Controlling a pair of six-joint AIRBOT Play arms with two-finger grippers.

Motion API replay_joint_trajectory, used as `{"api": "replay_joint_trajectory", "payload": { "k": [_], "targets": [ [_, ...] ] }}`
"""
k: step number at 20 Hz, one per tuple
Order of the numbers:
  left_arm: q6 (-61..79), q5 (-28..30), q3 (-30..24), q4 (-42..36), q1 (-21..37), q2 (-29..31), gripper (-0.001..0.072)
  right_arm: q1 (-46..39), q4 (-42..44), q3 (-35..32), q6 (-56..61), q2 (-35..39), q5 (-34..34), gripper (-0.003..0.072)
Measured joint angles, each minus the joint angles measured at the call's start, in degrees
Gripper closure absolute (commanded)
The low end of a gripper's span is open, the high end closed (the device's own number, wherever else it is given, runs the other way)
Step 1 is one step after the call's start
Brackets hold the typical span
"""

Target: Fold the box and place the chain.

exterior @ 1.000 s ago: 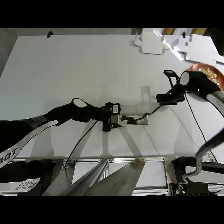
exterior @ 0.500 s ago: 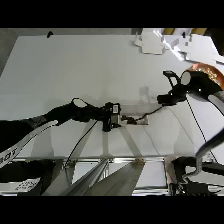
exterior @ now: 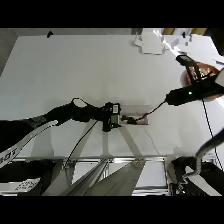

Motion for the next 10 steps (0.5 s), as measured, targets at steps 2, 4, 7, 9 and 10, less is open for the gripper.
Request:
{"api": "replay_joint_trajectory", "payload": {
  "k": [2,4,7,9,10],
  "targets": [
    [0.0,0.0,0.0,0.0,0.0,0.0,0.0499,2.0,5.2,0.0,-1.5,4.4,1.5,0.0672],
    [0.0,0.0,0.0,0.0,0.0,0.0,0.0499,5.1,8.2,0.0,-2.0,7.1,2.1,0.0672],
    [0.0,0.0,0.0,0.0,0.0,0.0,0.0499,11.0,10.4,0.0,-1.7,8.9,0.8,0.0672],
    [0.0,0.0,0.0,0.0,0.0,0.0,0.0499,14.9,10.8,0.0,-0.9,9.0,-1.6,0.0671],
    [0.0,0.0,0.0,0.0,0.0,0.0,0.0499,16.8,10.7,0.0,-0.2,8.7,-2.8,0.0671]
  ]
}}
